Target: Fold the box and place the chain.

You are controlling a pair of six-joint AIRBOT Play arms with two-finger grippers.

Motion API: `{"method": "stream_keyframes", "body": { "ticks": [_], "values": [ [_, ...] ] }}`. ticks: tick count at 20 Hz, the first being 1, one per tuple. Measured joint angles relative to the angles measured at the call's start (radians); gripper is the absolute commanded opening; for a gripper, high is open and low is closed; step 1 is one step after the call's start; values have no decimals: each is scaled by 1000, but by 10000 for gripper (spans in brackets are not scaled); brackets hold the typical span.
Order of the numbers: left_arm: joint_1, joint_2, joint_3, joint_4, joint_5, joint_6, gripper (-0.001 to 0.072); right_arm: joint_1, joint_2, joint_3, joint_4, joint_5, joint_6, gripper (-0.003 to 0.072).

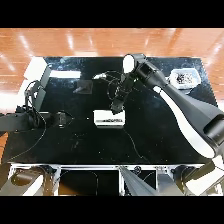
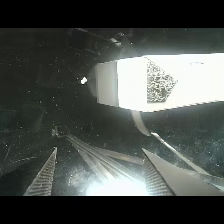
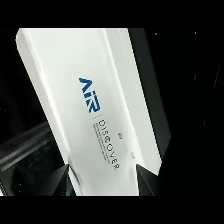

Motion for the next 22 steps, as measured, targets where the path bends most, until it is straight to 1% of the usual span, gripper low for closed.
{"method": "stream_keyframes", "body": {
  "ticks": [4,12,13,14,20,22],
  "values": [
    [0,0,0,0,1,0,635,27,0,0,-46,-11,22,471],
    [0,0,0,0,1,0,636,66,0,0,-89,-31,39,470],
    [0,0,0,0,1,0,635,69,0,0,-93,-33,40,408],
    [0,0,0,0,2,0,635,69,0,0,-95,-33,42,253],
    [0,0,0,0,2,0,635,72,0,0,-103,-23,47,252],
    [0,0,0,0,2,0,635,72,0,0,-101,-16,47,384]
  ]
}}
